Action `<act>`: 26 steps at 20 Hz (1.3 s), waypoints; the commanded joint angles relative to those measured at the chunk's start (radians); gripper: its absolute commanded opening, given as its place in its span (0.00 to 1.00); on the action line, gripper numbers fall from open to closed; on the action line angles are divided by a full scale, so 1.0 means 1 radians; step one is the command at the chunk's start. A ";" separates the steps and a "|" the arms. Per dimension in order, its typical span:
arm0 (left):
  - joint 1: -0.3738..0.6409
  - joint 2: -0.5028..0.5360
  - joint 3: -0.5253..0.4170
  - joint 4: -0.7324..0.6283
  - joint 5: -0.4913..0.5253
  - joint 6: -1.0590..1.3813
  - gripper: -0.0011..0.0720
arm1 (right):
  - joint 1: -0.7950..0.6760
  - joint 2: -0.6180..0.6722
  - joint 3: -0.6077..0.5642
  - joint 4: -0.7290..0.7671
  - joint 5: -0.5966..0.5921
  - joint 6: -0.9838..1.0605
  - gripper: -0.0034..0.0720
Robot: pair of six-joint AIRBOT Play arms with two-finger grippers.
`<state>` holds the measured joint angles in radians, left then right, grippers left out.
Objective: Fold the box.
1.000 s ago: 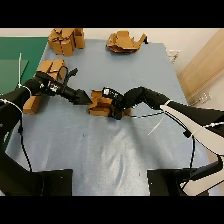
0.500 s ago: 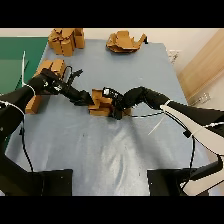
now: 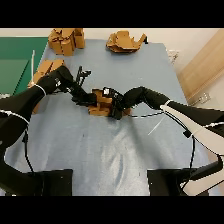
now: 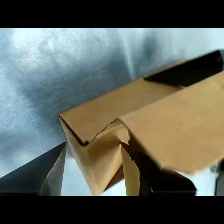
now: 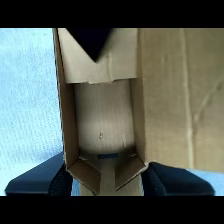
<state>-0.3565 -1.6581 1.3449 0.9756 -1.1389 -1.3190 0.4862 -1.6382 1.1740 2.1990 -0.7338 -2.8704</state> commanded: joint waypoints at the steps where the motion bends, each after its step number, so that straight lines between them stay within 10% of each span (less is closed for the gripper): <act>1: -0.079 0.003 0.016 0.185 0.095 -0.209 0.74 | 0.000 0.000 0.000 0.006 0.000 0.000 0.39; 9: -0.224 0.000 0.051 0.557 0.080 -0.536 0.74 | 0.000 0.000 0.000 0.008 0.000 0.000 0.39; 18: -0.254 -0.034 0.051 0.616 -0.002 -0.620 0.72 | 0.000 0.000 0.000 0.008 0.000 0.000 0.39; 21: -0.254 -0.035 0.055 0.619 -0.003 -0.627 0.48 | 0.000 0.000 0.000 0.009 0.000 0.000 0.39; 23: -0.255 -0.035 0.056 0.613 0.005 -0.602 0.04 | 0.000 0.000 0.000 0.009 0.000 0.000 0.39; 26: -0.255 -0.035 0.056 0.597 0.003 -0.609 0.04 | 0.000 0.000 0.000 0.010 0.000 0.000 0.39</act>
